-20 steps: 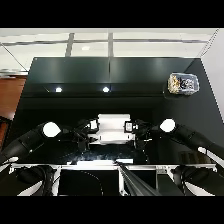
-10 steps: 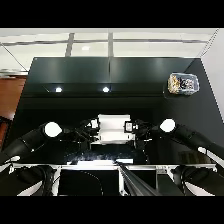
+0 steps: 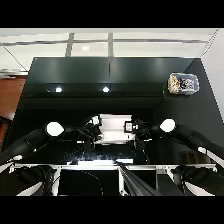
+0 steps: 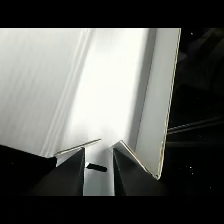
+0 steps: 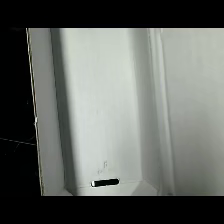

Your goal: Fold the box and place the chain.

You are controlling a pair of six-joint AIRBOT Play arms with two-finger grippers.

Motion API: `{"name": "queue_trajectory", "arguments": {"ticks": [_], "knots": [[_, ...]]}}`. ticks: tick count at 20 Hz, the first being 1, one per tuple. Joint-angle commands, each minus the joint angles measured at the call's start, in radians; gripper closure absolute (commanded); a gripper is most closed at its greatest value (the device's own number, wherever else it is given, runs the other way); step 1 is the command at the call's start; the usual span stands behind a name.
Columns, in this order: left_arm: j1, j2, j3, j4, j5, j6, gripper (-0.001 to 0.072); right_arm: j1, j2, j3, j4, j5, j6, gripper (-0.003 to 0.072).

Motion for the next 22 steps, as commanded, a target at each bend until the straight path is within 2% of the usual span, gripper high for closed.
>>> {"name": "queue_trajectory", "arguments": {"ticks": [1,4,8,9,10,11,14,15,16,20,21,22], "knots": [[-0.013,-0.019,0.001,-0.05,-0.005,0.018,0.049,0.0,0.0,0.0,0.0,0.0,0.001,0.05],[-0.016,-0.021,0.001,0.003,-0.008,0.019,0.049,0.0,0.0,-0.001,0.0,0.0,0.0,0.05],[-0.017,-0.022,0.001,0.009,-0.007,0.019,0.0478,0.0,0.0,-0.001,0.0,0.0,0.0,0.05],[-0.017,-0.022,0.001,0.01,-0.006,0.02,0.0437,0.0,0.0,0.0,0.0,0.0,0.0,0.05],[-0.017,-0.022,0.001,0.01,-0.007,0.027,0.0315,0.0,0.0,-0.001,0.0,0.0,0.001,0.05],[-0.017,-0.022,0.001,0.011,-0.008,0.05,0.0283,0.0,0.0,-0.001,0.0,0.0,0.0,0.05],[-0.017,-0.022,0.001,0.029,-0.007,0.055,0.0424,0.0,0.0,0.0,0.0,0.0,0.0,0.05],[-0.017,-0.022,0.001,0.029,-0.007,0.055,0.0397,0.0,0.0,0.0,0.0,0.0,0.001,0.05],[-0.017,-0.022,0.001,0.029,-0.007,0.055,0.0328,0.0,0.0,0.0,0.0,0.0,0.0,0.05],[-0.016,-0.022,0.004,0.093,-0.007,0.048,0.0312,0.0,0.0,0.0,0.0,0.0,0.001,0.05],[-0.015,-0.019,0.009,0.092,-0.009,0.037,0.0395,0.0,0.0,0.0,0.0,0.0,0.001,0.05],[-0.015,-0.011,0.021,0.093,-0.023,0.031,0.0614,0.0,0.0,0.0,0.0,0.0,0.0,0.0501]]}}
